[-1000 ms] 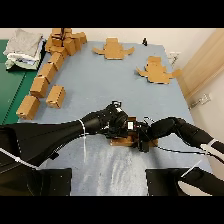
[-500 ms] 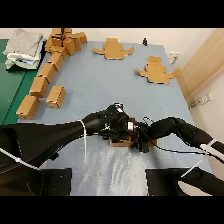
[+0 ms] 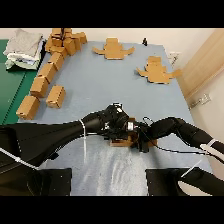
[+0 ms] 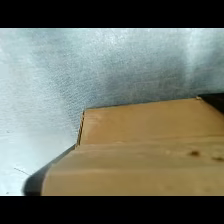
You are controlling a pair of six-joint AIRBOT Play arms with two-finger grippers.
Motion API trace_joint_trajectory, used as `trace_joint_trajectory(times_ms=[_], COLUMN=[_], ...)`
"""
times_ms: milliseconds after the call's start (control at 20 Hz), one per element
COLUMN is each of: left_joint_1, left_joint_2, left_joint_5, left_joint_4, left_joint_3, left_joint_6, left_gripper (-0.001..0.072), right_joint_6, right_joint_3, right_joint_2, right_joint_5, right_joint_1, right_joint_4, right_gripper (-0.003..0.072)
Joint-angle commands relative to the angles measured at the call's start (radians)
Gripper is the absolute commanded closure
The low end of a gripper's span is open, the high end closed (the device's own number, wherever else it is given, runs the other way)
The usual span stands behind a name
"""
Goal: Fold the box.
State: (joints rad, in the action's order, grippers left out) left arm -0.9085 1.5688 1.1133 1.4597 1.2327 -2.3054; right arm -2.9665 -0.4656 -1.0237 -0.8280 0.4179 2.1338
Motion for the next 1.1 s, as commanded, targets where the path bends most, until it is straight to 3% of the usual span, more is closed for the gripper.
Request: trace_joint_trajectory(times_ms=[0, 400, 450, 500, 550, 850, 1050], left_joint_1=[-0.002, -0.002, -0.002, -0.002, -0.001, 0.012, 0.068], left_joint_2=[0.0, 0.0, 0.0, 0.0, 0.0, 0.0, 0.0], left_joint_5=[-0.014, -0.003, -0.003, -0.002, 0.001, 0.03, 0.135], left_joint_4=[0.008, -0.037, -0.048, -0.051, -0.051, -0.05, -0.074], left_joint_3=[0.0, 0.0, 0.0, 0.0, 0.001, 0.037, 0.087], left_joint_6=[-0.011, -0.008, 0.004, 0.002, 0.001, 0.001, 0.035], left_gripper=[0.0696, 0.0693, 0.0525, 0.0289, 0.0266, 0.0267, 0.0268], right_joint_6=[0.001, 0.0, 0.001, 0.001, 0.001, 0.0, 0.001], right_joint_3=[-0.001, -0.001, -0.001, -0.001, -0.001, -0.001, -0.001], right_joint_2=[0.001, 0.001, 0.001, 0.001, 0.001, 0.001, 0.001], right_joint_5=[0.0, 0.0, 0.0, 0.0, 0.0, 0.0, 0.0], right_joint_1=[0.0, 0.0, 0.0, 0.0, 0.0, 0.0, 0.0], right_joint_4=[0.002, 0.002, 0.002, 0.002, 0.002, 0.002, 0.002], right_gripper=[0.0131, 0.013, 0.013, 0.013, 0.013, 0.0131, 0.0131])
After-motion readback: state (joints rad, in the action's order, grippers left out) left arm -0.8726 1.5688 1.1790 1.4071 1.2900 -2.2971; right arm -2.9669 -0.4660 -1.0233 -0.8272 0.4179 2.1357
